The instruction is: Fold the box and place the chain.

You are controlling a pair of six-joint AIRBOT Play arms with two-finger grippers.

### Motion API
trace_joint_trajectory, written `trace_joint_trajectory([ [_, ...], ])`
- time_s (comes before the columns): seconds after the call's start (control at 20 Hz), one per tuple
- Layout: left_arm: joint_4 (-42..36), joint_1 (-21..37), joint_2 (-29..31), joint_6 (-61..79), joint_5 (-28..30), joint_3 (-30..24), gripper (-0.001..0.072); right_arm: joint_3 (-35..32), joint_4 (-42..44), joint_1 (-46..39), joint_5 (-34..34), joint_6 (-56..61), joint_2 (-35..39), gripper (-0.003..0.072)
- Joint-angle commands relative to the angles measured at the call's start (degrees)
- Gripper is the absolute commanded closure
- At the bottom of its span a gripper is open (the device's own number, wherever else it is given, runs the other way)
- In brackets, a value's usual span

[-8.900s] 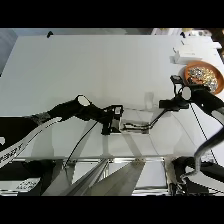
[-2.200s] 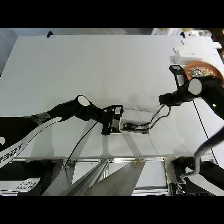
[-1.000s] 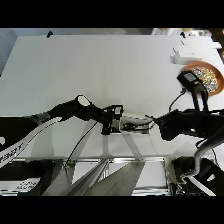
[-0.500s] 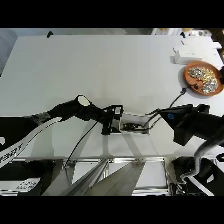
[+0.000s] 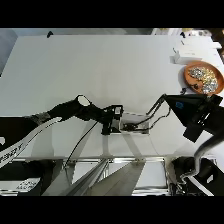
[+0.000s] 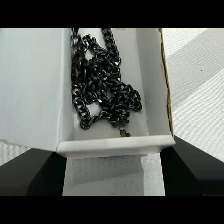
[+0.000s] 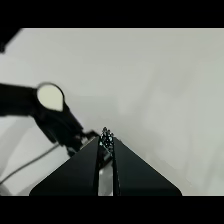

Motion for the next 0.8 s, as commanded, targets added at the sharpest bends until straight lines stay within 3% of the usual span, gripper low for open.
trace_joint_trajectory([
  [0.0, 0.02, 0.0, -0.02, 0.02, 0.02, 0.02, 0.0501, 0.0, 2.62, 0.04, -5.2, -6.29, 0.61, 0.0672],
  [0.2, 0.02, 0.0, -0.02, 0.02, 0.02, 0.04, 0.0501, 0.02, 10.32, 0.04, -5.18, -22.36, 0.61, 0.0672],
  [0.75, 0.02, 0.0, -0.02, 0.02, 0.02, 0.02, 0.0501, 0.02, 12.87, 0.04, -7.58, -31.19, 3.1, 0.0672],
])
